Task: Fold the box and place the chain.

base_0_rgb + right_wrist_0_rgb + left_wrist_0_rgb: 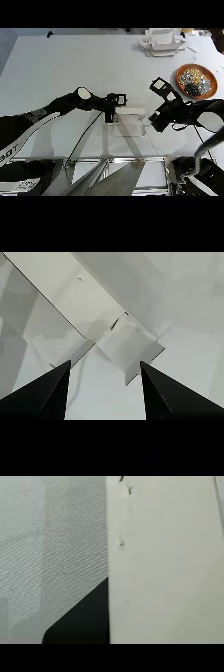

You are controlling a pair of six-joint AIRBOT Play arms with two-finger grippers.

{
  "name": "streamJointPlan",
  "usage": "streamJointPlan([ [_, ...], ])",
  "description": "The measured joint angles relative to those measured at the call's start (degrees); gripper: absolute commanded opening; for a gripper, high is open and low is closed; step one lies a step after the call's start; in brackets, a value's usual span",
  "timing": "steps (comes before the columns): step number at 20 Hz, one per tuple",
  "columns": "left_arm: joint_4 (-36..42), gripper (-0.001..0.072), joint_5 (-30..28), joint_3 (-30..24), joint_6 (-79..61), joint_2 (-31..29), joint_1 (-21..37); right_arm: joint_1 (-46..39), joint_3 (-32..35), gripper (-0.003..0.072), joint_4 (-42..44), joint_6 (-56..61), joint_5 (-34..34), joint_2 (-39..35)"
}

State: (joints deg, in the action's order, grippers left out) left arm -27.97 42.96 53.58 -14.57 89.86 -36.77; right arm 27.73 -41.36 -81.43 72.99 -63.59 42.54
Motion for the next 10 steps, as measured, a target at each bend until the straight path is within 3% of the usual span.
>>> streamJointPlan([
  [6,-0.24,0.0009,-0.07,0.02,0.02,0.04,0.00,0.00,0.00,0.0478,-0.02,-0.02,0.00,0.00],
  [7,-0.28,0.0009,-0.07,0.02,0.02,0.04,0.00,0.00,0.00,0.0439,0.00,-0.15,-0.02,0.00],
  [10,-0.31,0.0009,0.02,0.02,0.04,0.04,0.00,0.00,0.04,0.0135,0.94,-3.65,-1.33,0.00],
])
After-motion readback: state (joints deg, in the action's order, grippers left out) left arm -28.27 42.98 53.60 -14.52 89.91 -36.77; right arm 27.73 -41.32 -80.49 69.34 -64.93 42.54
